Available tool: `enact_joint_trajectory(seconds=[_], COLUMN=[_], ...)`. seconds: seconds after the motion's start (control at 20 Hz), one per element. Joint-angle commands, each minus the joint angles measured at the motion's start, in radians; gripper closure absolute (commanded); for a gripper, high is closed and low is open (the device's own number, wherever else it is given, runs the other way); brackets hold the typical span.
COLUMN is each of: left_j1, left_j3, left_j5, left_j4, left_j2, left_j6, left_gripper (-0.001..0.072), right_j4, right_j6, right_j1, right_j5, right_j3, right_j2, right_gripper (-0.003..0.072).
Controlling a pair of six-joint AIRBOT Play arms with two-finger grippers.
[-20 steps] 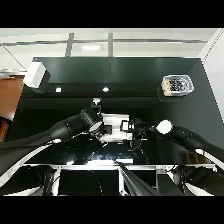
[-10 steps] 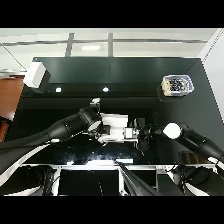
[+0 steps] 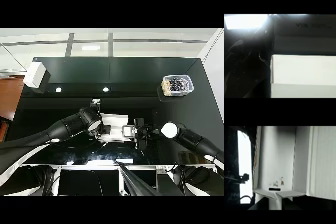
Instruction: Fold the box and place the chain.
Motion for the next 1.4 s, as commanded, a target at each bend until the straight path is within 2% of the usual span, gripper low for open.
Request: enact_joint_trajectory(seconds=[0.0,0.2,0.5,0.55,0.6,0.65,0.7,0.75,0.8,0.85,0.9,0.95,1.0,1.05,1.1,1.2,1.35], left_j1=[0.001,0.001,0.001,0.001,0.001,0.001,0.001,0.001,0.001,0.001,0.001,0.001,0.001,0.001,0.001,0.005,0.005], left_j3=[0.000,0.000,0.000,0.000,0.000,0.000,0.000,0.000,0.000,0.000,0.000,0.000,0.000,0.000,0.000,0.000,0.000], left_j5=[-0.001,0.000,0.003,0.003,0.003,0.003,0.003,0.003,0.003,0.003,0.003,0.003,0.003,0.002,-0.003,-0.003,-0.001], left_j4=[0.000,-0.003,-0.003,-0.003,-0.003,-0.003,-0.003,-0.003,-0.003,-0.003,-0.003,-0.003,-0.003,-0.003,-0.003,-0.006,-0.007], left_j2=[-0.001,-0.002,-0.002,-0.002,-0.002,-0.002,-0.002,-0.002,-0.002,-0.002,-0.002,-0.002,-0.002,-0.002,-0.002,-0.002,-0.002], left_j6=[0.000,-0.001,-0.001,-0.001,-0.001,-0.001,-0.001,-0.001,-0.001,-0.001,-0.001,-0.001,-0.001,-0.001,-0.001,-0.001,-0.001], left_gripper=[0.0678,0.0678,0.0678,0.0678,0.0678,0.0678,0.0678,0.0678,0.0678,0.0678,0.0678,0.0678,0.0678,0.0678,0.0678,0.0678,0.0679], right_j4=[0.096,0.179,0.230,0.230,0.230,0.230,0.229,0.228,0.231,0.231,0.230,0.227,0.227,0.227,0.222,0.160,0.012], right_j6=[0.043,0.066,0.066,0.066,0.067,0.066,0.066,0.066,0.067,0.074,0.079,0.079,0.086,0.111,0.171,0.389,0.756], right_j1=[0.002,0.008,0.091,0.089,0.086,0.086,0.086,0.086,0.086,0.086,0.086,0.084,0.078,0.066,0.042,-0.039,-0.238], right_j5=[-0.008,-0.010,-0.152,-0.168,-0.182,-0.186,-0.181,-0.174,-0.173,-0.175,-0.176,-0.176,-0.179,-0.178,-0.170,-0.089,0.171], right_j3=[0.000,0.000,0.000,0.000,0.000,0.000,0.000,0.000,0.000,0.000,0.000,0.000,0.001,0.001,0.001,0.003,0.016], right_j2=[-0.011,-0.018,-0.087,-0.088,-0.088,-0.088,-0.088,-0.088,-0.088,-0.088,-0.088,-0.087,-0.083,-0.071,-0.044,0.039,0.170], right_gripper=[0.0546,0.0547,0.0544,0.0500,0.0353,0.0312,0.0451,0.0479,0.0441,0.0245,0.0237,0.0490,0.0546,0.0549,0.0655,0.0650,0.0650])
